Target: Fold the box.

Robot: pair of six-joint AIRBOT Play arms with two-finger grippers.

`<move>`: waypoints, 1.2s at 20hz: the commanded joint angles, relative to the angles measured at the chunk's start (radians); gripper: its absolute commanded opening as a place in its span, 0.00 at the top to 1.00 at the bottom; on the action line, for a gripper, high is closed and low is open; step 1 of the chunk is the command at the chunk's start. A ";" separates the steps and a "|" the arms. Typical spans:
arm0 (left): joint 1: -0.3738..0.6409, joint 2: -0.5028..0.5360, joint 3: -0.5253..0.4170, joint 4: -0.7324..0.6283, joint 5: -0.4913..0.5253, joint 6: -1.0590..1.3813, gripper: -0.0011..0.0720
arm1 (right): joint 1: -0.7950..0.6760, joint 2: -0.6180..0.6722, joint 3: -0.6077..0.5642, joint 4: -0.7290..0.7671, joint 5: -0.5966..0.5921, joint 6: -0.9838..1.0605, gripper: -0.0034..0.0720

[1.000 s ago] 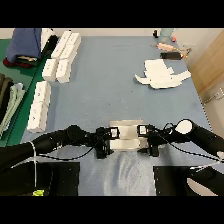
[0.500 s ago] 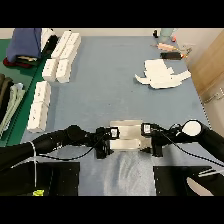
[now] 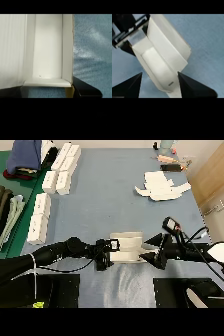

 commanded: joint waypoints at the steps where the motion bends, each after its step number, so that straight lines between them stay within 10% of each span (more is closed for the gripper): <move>1: 0.000 -0.001 0.001 0.000 0.000 0.000 0.35 | -0.002 0.061 0.001 0.172 0.018 0.545 0.00; 9: 0.000 -0.001 0.001 0.000 0.000 0.000 0.35 | 0.000 -0.079 0.000 0.183 0.092 0.746 0.05; 14: 0.000 -0.001 0.001 0.000 0.000 -0.001 0.35 | 0.108 -0.277 0.000 0.449 -0.027 0.445 0.95; 24: 0.000 -0.001 0.001 0.000 0.000 0.000 0.35 | 0.147 -0.609 0.241 0.324 -0.209 0.362 0.95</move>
